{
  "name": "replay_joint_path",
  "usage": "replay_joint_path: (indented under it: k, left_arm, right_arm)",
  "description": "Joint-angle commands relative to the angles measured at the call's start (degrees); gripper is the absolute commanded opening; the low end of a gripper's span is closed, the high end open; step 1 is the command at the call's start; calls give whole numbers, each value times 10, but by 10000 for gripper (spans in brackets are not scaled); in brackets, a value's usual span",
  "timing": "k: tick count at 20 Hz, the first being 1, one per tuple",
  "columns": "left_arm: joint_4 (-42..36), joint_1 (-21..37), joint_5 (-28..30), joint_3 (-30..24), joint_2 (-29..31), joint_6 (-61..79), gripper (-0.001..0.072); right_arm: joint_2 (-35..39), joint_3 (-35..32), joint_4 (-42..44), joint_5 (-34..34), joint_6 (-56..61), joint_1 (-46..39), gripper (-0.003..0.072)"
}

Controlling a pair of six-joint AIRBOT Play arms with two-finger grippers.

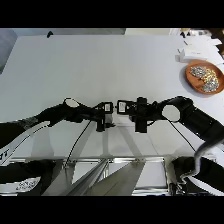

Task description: Fold the box and place the chain.

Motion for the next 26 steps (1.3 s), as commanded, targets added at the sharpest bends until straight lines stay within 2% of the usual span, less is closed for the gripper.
replay_joint_path:
  k: [1, 11, 19, 20, 22, 26]
  left_arm:
    - [2, 0, -2, 0, 0, 1, 254]
    - [2, 0, -2, 0, 0, 1, 254]
    - [2, 0, -2, 0, 0, 1, 254]
    - [2, 0, -2, 0, 0, 1, 254]
    - [2, 0, -2, 0, 0, 1, 254]
    - [2, 0, -2, 0, 0, 1, 254]
  right_arm:
    - [-1, -1, -8, -26, 19, 0, 82]
    - [-2, -5, 4, -28, 39, 0, 82]
    - [-2, -57, 31, -37, 43, 0, 85]
    - [-2, -57, 38, -38, 42, 0, 97]
    - [-1, -57, 44, -39, 42, 0, 200]
    - [18, -57, 46, -44, 42, 0, 203]
